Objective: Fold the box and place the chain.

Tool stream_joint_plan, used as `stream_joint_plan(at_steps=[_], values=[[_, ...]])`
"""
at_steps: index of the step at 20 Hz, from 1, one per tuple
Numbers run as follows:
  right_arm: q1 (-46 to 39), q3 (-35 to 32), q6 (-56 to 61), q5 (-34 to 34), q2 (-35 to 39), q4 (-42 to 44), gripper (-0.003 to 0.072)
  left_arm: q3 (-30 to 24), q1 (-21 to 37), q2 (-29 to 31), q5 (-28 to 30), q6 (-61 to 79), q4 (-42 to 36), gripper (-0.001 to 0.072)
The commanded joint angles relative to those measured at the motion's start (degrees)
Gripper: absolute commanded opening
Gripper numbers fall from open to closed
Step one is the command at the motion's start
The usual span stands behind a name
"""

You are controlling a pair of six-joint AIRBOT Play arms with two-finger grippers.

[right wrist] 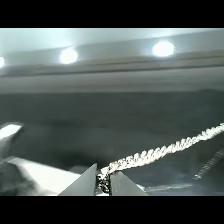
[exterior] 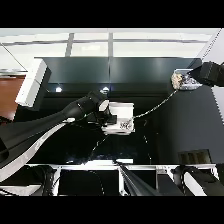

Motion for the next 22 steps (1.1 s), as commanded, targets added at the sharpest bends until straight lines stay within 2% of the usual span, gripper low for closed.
stream_joint_plan(at_steps=[1, 7, 15, 19, 22], values=[[0.48, 0.59, -3.87, 5.62, 0.81, 11.21, 0.0016, 0.04, 0.04, 0.02, 0.0, 0.0, 0.0, 0.0033], [7.3, 0.57, -4.09, 7.82, 0.81, 11.19, 0.0017, 0.04, 0.04, 0.02, -1.2, 0.02, 0.02, 0.0033], [9.92, 0.09, -3.82, 7.3, 0.7, 11.23, 0.0016, 0.04, 0.04, 0.02, -1.2, 0.0, 0.0, 0.0033], [16.57, -5.16, -1.53, 4.37, 0.68, 11.52, 0.0016, 0.04, 0.04, 0.02, -1.2, 0.0, 0.0, 0.0033], [21.22, -8.57, -1.29, -1.31, 0.48, 13.92, 0.0016, 0.04, 0.04, 0.02, -1.2, 0.0, 0.0, 0.0033]])
